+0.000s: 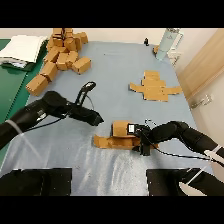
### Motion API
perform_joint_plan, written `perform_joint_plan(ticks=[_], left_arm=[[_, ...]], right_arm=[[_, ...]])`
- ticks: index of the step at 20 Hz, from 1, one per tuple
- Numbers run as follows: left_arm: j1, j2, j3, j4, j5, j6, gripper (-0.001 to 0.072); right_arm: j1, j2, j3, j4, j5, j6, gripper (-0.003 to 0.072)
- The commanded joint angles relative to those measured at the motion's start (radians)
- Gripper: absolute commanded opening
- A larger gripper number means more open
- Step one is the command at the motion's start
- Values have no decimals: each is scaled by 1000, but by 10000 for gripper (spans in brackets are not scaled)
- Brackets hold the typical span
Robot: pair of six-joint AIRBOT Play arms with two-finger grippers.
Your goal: Fold the box.
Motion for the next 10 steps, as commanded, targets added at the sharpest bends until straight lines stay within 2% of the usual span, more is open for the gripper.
perform_joint_plan(ticks=[1,4,6,9,10], left_arm=[[14,154,-89,-1,-19,267,13],[-72,219,-119,22,-15,352,12],[-136,240,-126,99,10,364,12],[-146,237,-187,109,67,575,20],[-147,229,-217,87,94,659,297]], right_arm=[[1,0,0,0,1,0,500],[1,0,0,0,1,0,500],[0,0,0,0,1,0,500],[1,0,0,0,1,0,500],[0,0,0,-1,1,0,500]])
